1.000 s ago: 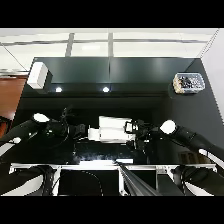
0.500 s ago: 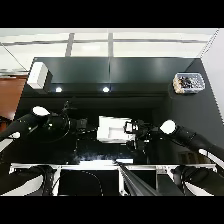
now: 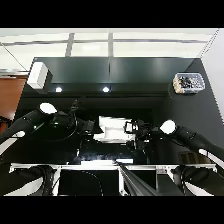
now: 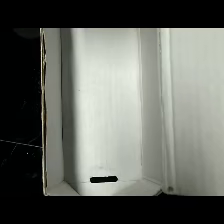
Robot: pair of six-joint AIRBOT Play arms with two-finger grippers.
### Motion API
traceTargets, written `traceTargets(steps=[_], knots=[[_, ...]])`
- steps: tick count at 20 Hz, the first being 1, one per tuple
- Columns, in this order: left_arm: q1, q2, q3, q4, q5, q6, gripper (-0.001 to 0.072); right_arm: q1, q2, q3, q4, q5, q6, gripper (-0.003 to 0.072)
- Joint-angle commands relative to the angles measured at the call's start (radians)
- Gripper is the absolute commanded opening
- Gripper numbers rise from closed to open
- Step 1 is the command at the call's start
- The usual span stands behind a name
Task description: Fold the box and place the chain.
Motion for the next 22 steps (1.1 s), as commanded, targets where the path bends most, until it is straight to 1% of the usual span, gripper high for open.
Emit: traceTargets(steps=[1, 3, 7, 9, 11, 15, 19, 20, 21, 22], knots=[[-0.069, 0.018, 0.039, 0.130, 0.052, -0.186, 0.0603, 0.001, 0.000, 0.000, 0.000, 0.000, 0.000, 0.0170], [-0.089, 0.021, 0.063, 0.154, 0.055, -0.223, 0.0574, 0.001, 0.000, 0.000, 0.000, 0.000, 0.000, 0.0170], [-0.126, 0.021, 0.101, 0.159, 0.060, -0.262, 0.0573, 0.001, 0.000, 0.000, 0.000, 0.000, 0.000, 0.0170], [-0.144, 0.021, 0.113, 0.196, 0.065, -0.304, 0.0573, 0.001, 0.000, 0.000, 0.000, 0.000, 0.000, 0.0170], [-0.159, 0.021, 0.116, 0.228, 0.085, -0.326, 0.0573, 0.001, 0.000, 0.000, 0.000, 0.000, 0.000, 0.0169], [-0.186, 0.019, 0.116, 0.248, 0.125, -0.362, 0.0572, 0.001, 0.000, 0.000, 0.000, 0.000, 0.000, 0.0169], [-0.235, 0.019, 0.116, 0.317, 0.159, -0.427, 0.0572, 0.001, 0.000, 0.000, 0.000, 0.000, 0.000, 0.0170], [-0.246, 0.019, 0.116, 0.340, 0.163, -0.448, 0.0563, 0.001, 0.000, 0.000, 0.000, 0.000, 0.000, 0.0170], [-0.257, 0.019, 0.116, 0.357, 0.168, -0.466, 0.0506, 0.001, 0.000, 0.000, 0.000, 0.000, 0.000, 0.0170], [-0.267, 0.019, 0.116, 0.362, 0.175, -0.469, 0.0487, 0.001, 0.000, 0.000, 0.000, 0.000, 0.000, 0.0169]])
